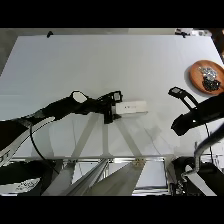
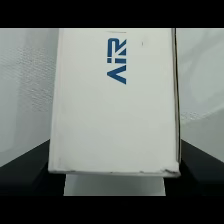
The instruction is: Fold the box and place the chain.
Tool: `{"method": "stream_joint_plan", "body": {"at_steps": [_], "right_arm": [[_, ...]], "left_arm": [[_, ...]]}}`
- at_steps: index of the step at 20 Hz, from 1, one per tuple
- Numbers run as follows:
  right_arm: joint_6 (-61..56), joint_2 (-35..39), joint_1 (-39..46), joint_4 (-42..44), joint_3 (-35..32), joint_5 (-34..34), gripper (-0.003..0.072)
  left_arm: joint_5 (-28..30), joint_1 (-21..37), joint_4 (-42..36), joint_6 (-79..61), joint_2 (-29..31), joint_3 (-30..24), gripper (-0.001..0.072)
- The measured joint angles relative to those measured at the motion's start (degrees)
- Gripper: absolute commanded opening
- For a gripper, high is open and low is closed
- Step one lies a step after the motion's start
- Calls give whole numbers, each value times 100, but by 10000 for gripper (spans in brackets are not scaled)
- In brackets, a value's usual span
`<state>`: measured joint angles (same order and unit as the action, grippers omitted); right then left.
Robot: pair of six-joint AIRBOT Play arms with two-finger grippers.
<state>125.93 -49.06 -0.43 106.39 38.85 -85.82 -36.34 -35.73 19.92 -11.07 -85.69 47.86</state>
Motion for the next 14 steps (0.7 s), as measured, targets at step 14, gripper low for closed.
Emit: {"method": "stream_joint_plan", "body": {"at_steps": [14], "right_arm": [[2,-553,120,439,96,713,6]], "left_arm": [[2400,1329,17,2234,481,0,11]]}}
